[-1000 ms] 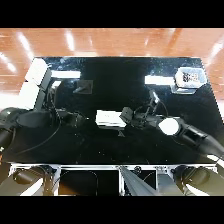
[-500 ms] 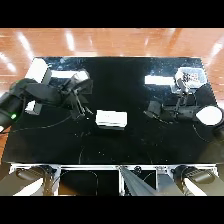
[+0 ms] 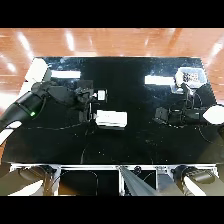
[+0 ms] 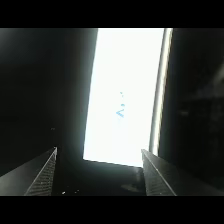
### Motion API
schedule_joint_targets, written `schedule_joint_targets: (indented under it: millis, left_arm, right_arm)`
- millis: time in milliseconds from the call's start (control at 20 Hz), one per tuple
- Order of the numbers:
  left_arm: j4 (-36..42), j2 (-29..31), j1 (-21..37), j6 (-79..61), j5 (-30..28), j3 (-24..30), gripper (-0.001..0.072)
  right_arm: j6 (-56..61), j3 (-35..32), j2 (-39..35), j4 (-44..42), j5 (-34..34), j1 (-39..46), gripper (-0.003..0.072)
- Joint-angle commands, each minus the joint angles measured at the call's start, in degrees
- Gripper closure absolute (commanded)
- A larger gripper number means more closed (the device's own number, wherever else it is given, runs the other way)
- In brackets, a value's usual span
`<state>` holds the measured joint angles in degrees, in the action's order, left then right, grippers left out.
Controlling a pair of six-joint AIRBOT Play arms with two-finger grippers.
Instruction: Fold the box and place the chain.
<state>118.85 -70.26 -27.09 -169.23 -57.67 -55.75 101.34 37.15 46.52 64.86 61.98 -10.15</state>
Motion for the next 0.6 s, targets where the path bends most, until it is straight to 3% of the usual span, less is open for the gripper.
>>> schedule_joint_targets:
  millis: [0,150,550]
  left_arm:
    - [1.0,-3.3,0.3,-2.8,-1.1,-0.1,0.0084]
    - [5.4,-5.2,2.6,-2.8,-3.5,-0.1,0.0083]
    - [7.1,-6.4,2.6,-2.8,-2.1,0.0,0.0083]
  right_arm:
    - [0.9,0.0,0.0,0.6,-0.7,0.2,0.0656]
    - [1.2,0.0,0.0,1.2,-0.7,0.2,0.0655]
    - [2.2,0.0,0.1,2.9,-0.7,0.2,0.0655]
